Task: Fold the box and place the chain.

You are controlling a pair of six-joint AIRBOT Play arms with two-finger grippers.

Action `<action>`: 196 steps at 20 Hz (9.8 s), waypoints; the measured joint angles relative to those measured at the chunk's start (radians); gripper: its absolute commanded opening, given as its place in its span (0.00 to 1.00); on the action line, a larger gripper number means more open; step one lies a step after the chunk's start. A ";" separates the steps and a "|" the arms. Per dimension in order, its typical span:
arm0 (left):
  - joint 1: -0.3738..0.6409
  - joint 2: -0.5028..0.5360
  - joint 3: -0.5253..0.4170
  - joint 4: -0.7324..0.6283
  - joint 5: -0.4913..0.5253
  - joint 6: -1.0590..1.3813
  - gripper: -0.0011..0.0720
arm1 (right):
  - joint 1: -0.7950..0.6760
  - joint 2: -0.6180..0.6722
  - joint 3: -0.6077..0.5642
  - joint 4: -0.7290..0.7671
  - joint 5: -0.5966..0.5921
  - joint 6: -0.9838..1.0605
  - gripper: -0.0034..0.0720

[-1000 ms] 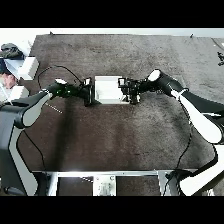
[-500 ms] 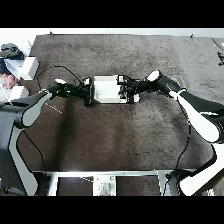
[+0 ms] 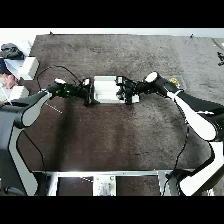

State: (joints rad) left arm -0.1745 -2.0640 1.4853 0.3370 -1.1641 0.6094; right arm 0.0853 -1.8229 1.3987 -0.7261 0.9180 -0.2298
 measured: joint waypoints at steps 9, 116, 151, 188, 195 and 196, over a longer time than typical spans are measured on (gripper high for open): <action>0.000 0.000 0.000 0.000 -0.001 -0.001 0.25 | 0.000 -0.003 0.000 0.022 0.011 -0.058 0.48; -0.002 0.000 0.000 -0.002 0.000 -0.001 0.25 | 0.196 -0.128 0.380 -0.793 0.261 2.004 0.68; 0.000 0.000 0.000 -0.002 0.000 0.000 0.25 | 0.248 -0.130 0.381 -0.888 0.182 2.176 0.72; 0.000 0.000 0.000 -0.002 0.000 -0.001 0.25 | -0.387 0.029 0.204 -0.644 0.142 1.426 0.40; 0.000 0.000 0.000 -0.002 0.000 -0.004 0.25 | -0.381 -0.029 0.233 -0.623 0.192 1.396 0.33; 0.000 0.000 0.000 -0.002 0.000 -0.004 0.25 | -0.381 -0.032 0.234 -0.621 0.189 1.395 0.33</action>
State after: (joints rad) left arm -0.1749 -2.0644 1.4853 0.3347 -1.1637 0.6052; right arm -0.2955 -1.8553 1.6325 -1.3468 1.1069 1.1656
